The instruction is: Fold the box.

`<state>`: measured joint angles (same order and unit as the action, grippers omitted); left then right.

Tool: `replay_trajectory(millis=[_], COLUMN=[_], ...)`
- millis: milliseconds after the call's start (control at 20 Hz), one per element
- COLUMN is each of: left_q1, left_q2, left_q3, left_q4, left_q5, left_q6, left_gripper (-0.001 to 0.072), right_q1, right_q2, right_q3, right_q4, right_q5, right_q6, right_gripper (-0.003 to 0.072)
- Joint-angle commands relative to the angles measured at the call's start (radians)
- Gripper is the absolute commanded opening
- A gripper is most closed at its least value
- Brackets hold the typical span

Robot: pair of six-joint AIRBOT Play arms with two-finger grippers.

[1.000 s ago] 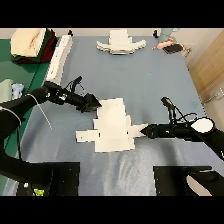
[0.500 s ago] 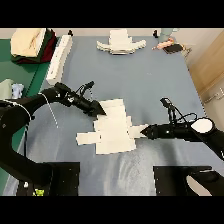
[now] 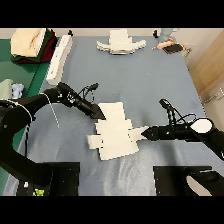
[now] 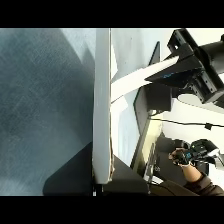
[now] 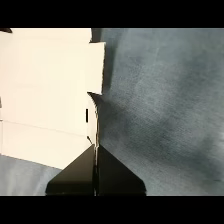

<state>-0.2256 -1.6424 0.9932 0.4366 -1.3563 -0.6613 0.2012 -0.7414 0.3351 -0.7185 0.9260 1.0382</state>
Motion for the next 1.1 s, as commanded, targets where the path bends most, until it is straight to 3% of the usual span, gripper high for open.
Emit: replay_trajectory(millis=[0, 50, 100, 200, 250, 300, 550, 750, 800, 850, 900, 1050], left_q1=[0.001, 0.001, 0.0, 0.001, 0.0, 0.0, -0.095, -0.235, -0.272, -0.304, -0.335, -0.423], left_q2=[0.0, 0.0, 0.0, 0.0, 0.0, 0.003, 0.192, 0.403, 0.455, 0.499, 0.535, 0.587], left_q3=[0.001, 0.001, 0.001, 0.005, 0.018, 0.031, 0.014, -0.099, -0.15, -0.2, -0.25, -0.383], left_q4=[0.008, 0.007, -0.005, -0.053, -0.054, -0.052, 0.007, 0.01, -0.036, -0.098, -0.161, -0.301], left_q5=[-0.027, -0.04, -0.041, -0.022, -0.001, 0.007, 0.261, 0.504, 0.58, 0.647, 0.701, 0.798], left_q6=[0.018, 0.018, 0.011, 0.013, 0.038, 0.097, 0.348, 0.6, 0.691, 0.792, 0.89, 1.12], left_gripper=[0.0016, 0.0016, 0.0016, 0.0015, 0.0014, 0.0013, 0.0011, 0.001, 0.0011, 0.0011, 0.0011, 0.0011], right_q1=[0.0, 0.0, 0.0, -0.006, -0.021, -0.042, -0.191, -0.252, -0.252, -0.251, -0.25, -0.249], right_q2=[0.001, 0.001, 0.001, 0.001, 0.001, 0.001, 0.026, 0.032, 0.032, 0.03, 0.025, 0.005], right_q3=[0.0, 0.0, 0.0, 0.004, 0.011, 0.028, 0.225, 0.375, 0.383, 0.382, 0.382, 0.382], right_q4=[-0.001, -0.001, 0.0, -0.01, -0.022, -0.04, -0.111, -0.107, -0.106, -0.105, -0.105, -0.103], right_q5=[-0.008, -0.014, -0.025, -0.059, -0.076, -0.086, -0.082, -0.092, -0.095, -0.096, -0.094, -0.097], right_q6=[0.001, 0.001, 0.002, 0.034, 0.072, 0.119, 0.267, 0.275, 0.275, 0.275, 0.275, 0.275], right_gripper=[0.0004, 0.001, 0.0117, 0.0436, 0.0516, 0.054, 0.054, 0.0505, 0.0441, 0.0287, 0.0226, 0.0225])
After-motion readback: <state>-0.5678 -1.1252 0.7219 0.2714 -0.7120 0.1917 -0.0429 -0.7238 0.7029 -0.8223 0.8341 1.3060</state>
